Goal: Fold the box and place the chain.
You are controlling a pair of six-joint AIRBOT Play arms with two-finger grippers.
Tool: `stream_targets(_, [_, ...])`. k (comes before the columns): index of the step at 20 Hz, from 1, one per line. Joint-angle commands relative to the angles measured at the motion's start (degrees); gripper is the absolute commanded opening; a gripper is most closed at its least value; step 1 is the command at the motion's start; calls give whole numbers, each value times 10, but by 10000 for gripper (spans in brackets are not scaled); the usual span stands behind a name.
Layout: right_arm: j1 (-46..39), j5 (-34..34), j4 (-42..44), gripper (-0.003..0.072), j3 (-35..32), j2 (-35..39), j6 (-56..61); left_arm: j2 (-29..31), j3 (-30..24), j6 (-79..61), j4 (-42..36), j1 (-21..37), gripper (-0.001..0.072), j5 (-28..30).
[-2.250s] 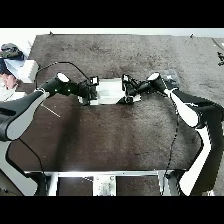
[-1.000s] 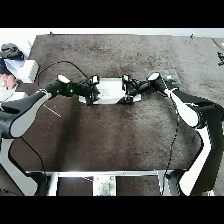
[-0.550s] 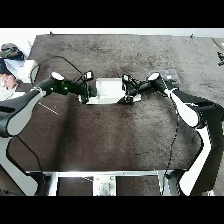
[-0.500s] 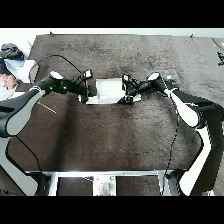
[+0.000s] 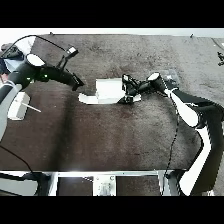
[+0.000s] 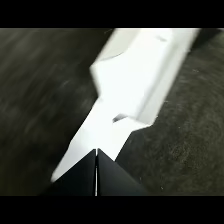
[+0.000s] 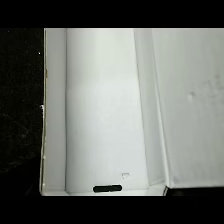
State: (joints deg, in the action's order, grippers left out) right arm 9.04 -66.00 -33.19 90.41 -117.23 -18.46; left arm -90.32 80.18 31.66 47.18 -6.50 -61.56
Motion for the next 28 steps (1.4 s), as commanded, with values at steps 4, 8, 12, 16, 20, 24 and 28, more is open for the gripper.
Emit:
stream_targets(4, [0,0,0,473,0,0,0,43,-83,174,-33,60,8,13])
stream_targets(8, [0,0,0,473,0,0,0,37,-121,176,-49,110,9,21])
stream_targets(12, [0,0,0,473,0,0,0,-18,-122,180,-64,112,10,24])
stream_targets(16, [0,0,0,473,0,0,0,-76,-122,172,-92,112,10,25])
stream_targets(20, [0,0,0,473,0,0,0,-106,-122,143,-162,111,10,8])
stream_targets(24, [0,0,0,473,0,0,0,-138,-122,143,-200,97,10,7])
stream_targets(28, [0,0,0,473,0,0,0,-160,-121,132,-244,68,10,11])
